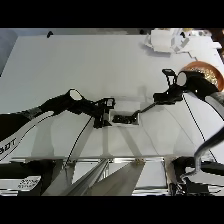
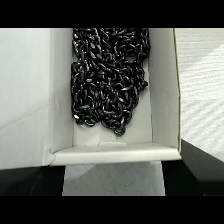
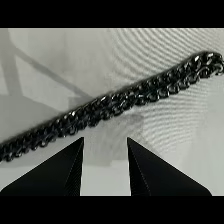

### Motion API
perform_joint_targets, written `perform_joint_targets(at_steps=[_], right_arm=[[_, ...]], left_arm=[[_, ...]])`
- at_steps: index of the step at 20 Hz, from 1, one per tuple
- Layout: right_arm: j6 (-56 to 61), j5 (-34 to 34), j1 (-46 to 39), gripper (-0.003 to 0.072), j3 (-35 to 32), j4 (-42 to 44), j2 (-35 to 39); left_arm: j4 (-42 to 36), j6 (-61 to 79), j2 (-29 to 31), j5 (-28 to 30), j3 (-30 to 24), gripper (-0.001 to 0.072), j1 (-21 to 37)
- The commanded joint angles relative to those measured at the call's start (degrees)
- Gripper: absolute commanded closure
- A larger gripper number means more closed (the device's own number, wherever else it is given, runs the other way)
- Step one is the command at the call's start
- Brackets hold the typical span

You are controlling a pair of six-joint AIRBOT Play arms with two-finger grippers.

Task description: Fold the box and place the chain.

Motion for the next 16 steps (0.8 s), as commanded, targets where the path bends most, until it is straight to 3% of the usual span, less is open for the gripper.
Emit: perform_joint_targets(at_steps=[1, 6, 10, 16], right_arm=[[0.9, -3.0, 0.0, 0.0416, 0.0, 0.0, -1.9], [0.9, -4.1, 0.0, 0.0447, 0.0, 0.0, -2.4], [0.4, -2.9, 0.0, 0.0672, 0.0, 0.0, -2.4], [-4.1, 1.6, 0.2, 0.0672, 0.0, -0.1, 3.2]], left_arm=[[0.0, 0.0, 0.0, 0.0, 0.0, 0.0538, 0.0], [0.0, 0.0, 0.0, 0.0, 0.0, 0.0538, 0.0], [0.0, 0.0, 0.0, 0.0, 0.0, 0.0538, 0.0], [0.0, 0.0, 0.0, 0.0, 0.0, 0.0538, 0.0]])
